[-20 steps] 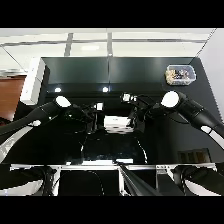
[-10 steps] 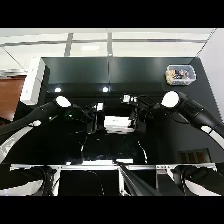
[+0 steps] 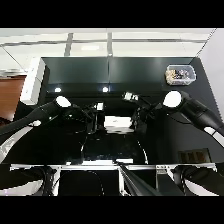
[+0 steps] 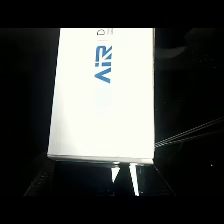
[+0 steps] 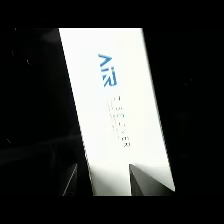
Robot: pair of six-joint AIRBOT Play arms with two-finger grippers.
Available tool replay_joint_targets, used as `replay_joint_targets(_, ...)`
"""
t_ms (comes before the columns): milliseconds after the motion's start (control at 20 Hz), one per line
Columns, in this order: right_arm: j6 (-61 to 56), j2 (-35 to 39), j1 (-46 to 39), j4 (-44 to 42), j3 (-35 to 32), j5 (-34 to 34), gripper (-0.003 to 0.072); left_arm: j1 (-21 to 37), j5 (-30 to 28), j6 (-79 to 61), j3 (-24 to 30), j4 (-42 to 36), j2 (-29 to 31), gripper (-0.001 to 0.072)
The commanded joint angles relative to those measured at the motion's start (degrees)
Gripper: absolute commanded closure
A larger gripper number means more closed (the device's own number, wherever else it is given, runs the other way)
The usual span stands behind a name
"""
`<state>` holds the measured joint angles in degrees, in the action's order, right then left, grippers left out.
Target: Fold the box and place the chain.
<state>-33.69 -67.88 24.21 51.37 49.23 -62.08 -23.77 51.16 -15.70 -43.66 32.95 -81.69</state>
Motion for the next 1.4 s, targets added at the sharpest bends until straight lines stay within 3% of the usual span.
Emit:
replay_joint_targets(0, -17.22, 2.27, -2.51, -0.42, 0.74, -6.23, 0.0413, -0.02, 0.0, -0.2, 0.0, 0.07, -0.04, 0.0245)
replay_joint_targets(50, -22.38, 2.25, -3.43, -0.9, 0.24, -9.18, 0.0625, -0.02, 0.0, -0.2, 0.0, 0.07, -0.04, 0.0245)
replay_joint_targets(100, -24.55, 2.25, -3.87, -2.93, -1.03, -10.49, 0.0672, -0.02, 0.0, -0.2, 0.0, 0.07, -0.04, 0.0245)
replay_joint_targets(200, -24.79, 2.21, -3.82, -12.17, -5.22, -7.91, 0.0673, -0.02, 0.0, -0.2, 0.0, 0.07, -0.04, 0.0244)
replay_joint_targets(350, -24.76, 1.86, -3.8, -28.92, -10.64, 2.89, 0.0673, -0.02, 0.0, -0.2, 0.0, 0.04, -0.04, 0.0244)
replay_joint_targets(450, -24.81, 1.11, -3.34, -33.03, -11.34, 8.24, 0.0673, -0.02, 0.0, -0.2, 0.0, 0.04, -0.04, 0.0245)
replay_joint_targets(600, -25.29, -0.85, -2.64, -32.98, -11.34, 9.86, 0.0673, -0.02, 0.0, -0.2, 0.0, 0.04, -0.04, 0.0245)
replay_joint_targets(1000, -32.94, -4.61, -2.64, -20.81, -11.61, 10.36, 0.0673, -0.02, 0.0, -0.2, 0.0, 0.04, -0.04, 0.0244)
replay_joint_targets(1350, -32.22, -4.57, -2.56, -20.9, -11.5, 10.16, 0.0673, -0.02, 0.0, -0.2, 0.0, 0.02, -0.04, 0.0244)
